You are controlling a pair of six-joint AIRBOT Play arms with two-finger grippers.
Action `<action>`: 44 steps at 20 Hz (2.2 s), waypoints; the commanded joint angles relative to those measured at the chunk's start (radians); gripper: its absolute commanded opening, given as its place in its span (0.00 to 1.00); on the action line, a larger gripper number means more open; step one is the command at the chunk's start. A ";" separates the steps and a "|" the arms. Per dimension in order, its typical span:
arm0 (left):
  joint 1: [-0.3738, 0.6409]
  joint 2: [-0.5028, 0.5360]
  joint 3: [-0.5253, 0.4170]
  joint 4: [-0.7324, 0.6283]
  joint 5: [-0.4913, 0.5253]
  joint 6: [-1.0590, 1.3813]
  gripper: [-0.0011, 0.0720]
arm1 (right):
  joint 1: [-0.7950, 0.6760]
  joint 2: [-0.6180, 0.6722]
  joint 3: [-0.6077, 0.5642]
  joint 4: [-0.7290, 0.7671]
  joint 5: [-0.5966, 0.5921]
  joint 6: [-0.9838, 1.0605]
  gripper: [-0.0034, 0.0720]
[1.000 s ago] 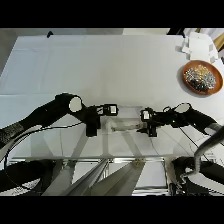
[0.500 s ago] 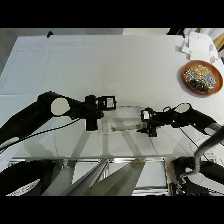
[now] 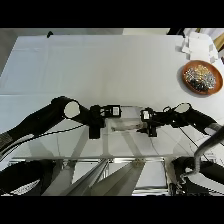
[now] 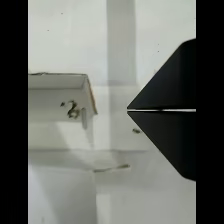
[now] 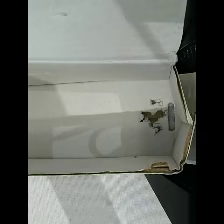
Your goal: Fold the box and place the chain.
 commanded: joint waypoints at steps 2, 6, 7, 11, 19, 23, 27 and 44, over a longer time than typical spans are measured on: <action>0.014 -0.011 -0.096 0.012 0.045 0.027 0.08 | 0.000 0.001 0.001 0.000 0.000 0.000 0.47; 0.024 -0.011 -0.106 0.008 0.129 0.111 0.42 | 0.000 0.001 0.001 0.000 0.000 0.000 0.47; 0.027 -0.011 -0.106 0.005 0.167 0.144 0.55 | 0.000 0.001 0.001 0.000 0.000 0.000 0.47; 0.026 -0.011 -0.106 -0.037 0.271 0.246 0.66 | 0.000 0.001 0.001 0.000 0.000 0.000 0.47; 0.023 -0.017 -0.106 -0.068 0.270 0.303 0.63 | 0.000 0.001 0.001 0.000 0.000 0.000 0.47; -0.002 -0.025 -0.106 -0.107 0.264 0.335 0.44 | 0.000 0.001 0.001 0.000 0.000 0.000 0.47; -0.020 -0.026 -0.106 -0.180 0.270 0.416 0.17 | 0.000 0.001 0.001 0.000 0.000 0.000 0.47; -0.071 -0.094 -0.105 -0.291 0.407 0.429 0.27 | 0.000 0.001 0.001 0.000 0.000 0.000 0.47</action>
